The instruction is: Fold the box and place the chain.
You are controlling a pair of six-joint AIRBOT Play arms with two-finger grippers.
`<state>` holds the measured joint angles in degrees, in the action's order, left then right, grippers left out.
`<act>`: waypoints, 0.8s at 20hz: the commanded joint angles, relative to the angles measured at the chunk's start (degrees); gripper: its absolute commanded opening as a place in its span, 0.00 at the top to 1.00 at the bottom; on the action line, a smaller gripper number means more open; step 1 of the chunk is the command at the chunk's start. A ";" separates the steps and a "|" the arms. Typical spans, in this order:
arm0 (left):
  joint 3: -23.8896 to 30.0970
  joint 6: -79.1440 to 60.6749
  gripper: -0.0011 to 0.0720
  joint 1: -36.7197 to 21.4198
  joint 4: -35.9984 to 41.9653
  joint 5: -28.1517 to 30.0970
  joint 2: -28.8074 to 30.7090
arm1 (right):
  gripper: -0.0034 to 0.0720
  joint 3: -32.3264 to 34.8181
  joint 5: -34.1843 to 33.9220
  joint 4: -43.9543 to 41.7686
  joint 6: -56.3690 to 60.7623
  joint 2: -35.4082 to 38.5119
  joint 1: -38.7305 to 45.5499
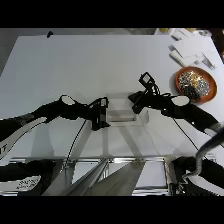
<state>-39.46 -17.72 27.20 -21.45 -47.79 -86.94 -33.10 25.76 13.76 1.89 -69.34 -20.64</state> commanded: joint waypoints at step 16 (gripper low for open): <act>0.02 -0.02 0.84 0.02 -0.02 -0.02 -0.02 | 0.93 -0.02 22.21 34.45 20.04 13.79 -0.42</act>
<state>-39.46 -17.74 27.22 -21.47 -47.81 -86.94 -33.10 40.51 41.30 21.67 -56.86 -21.04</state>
